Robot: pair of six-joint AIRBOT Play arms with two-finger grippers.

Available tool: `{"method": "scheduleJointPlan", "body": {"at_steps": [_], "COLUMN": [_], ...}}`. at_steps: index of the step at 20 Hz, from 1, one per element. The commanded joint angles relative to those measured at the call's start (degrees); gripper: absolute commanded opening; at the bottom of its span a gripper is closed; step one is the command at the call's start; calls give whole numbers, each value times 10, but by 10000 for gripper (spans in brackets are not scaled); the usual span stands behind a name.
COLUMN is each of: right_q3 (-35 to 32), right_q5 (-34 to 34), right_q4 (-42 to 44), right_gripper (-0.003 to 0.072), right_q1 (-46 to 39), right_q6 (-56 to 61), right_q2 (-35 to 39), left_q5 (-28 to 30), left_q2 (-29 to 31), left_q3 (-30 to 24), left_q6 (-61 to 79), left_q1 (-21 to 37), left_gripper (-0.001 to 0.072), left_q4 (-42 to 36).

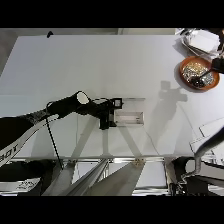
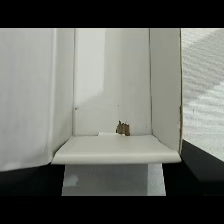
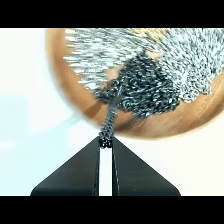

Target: Fold the box and place the chain.

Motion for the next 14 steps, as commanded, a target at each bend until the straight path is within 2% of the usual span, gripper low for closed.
{"method": "scheduleJointPlan", "body": {"at_steps": [1, 3, 7, 12, 14], "right_q3": [1, 1, 1, 1, 1], "right_q5": [68, 84, 122, 196, 207], "right_q4": [85, 138, 191, 262, 287], "right_gripper": [19, 19, 19, 19, 19], "right_q1": [0, 0, 0, 2, 28], "right_q6": [-44, -54, -54, -68, -69], "right_q2": [112, 177, 275, 348, 365], "left_q5": [0, 0, 0, 0, 0], "left_q2": [0, 0, 0, 0, 0], "left_q3": [0, 0, 0, 0, 0], "left_q6": [0, 0, 0, 0, 0], "left_q1": [1, 1, 1, 1, 1], "left_gripper": [325, 325, 325, 325, 325], "left_q4": [0, 0, 0, 0, 0]}}
